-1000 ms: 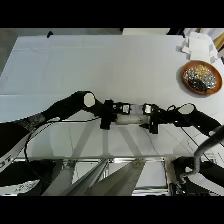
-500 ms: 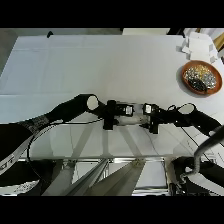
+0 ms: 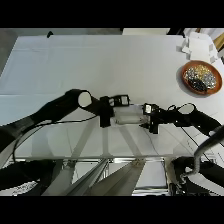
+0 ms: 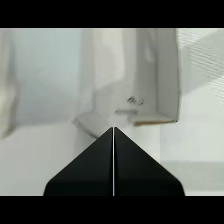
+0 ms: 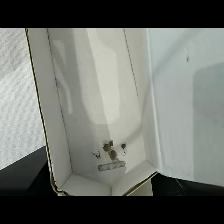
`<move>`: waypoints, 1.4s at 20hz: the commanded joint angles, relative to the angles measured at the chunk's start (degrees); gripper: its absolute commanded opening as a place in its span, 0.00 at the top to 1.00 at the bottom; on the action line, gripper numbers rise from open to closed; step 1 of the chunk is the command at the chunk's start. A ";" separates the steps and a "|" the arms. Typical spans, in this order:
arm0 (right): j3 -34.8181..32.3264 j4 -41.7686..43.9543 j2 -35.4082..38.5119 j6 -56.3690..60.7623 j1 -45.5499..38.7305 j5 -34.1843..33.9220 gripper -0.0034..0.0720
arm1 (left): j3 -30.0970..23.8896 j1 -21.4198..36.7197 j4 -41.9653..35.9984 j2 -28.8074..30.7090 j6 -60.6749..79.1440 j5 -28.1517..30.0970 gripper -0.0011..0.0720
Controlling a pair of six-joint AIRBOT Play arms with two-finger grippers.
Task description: Fold the box and place the chain.
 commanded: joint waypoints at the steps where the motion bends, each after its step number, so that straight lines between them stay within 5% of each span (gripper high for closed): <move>1: 0.02 0.02 0.02 0.02 0.00 0.00 0.42 | 0.00 3.23 6.21 5.31 -20.37 -1.84 0.98; 6: 0.02 0.02 0.04 0.02 0.00 0.00 0.42 | -0.66 8.74 7.37 8.50 -36.37 -6.51 0.98; 10: 0.02 0.02 0.04 0.02 0.00 0.00 0.42 | -6.73 11.39 6.08 8.13 -46.31 -4.98 0.98; 17: 0.02 0.02 0.04 0.02 0.00 0.00 0.42 | -9.70 10.95 -9.64 2.89 -48.43 -3.26 0.98; 28: 0.02 0.02 0.02 0.00 0.00 0.00 0.42 | -9.73 8.37 -9.27 -1.95 -51.01 -2.60 0.98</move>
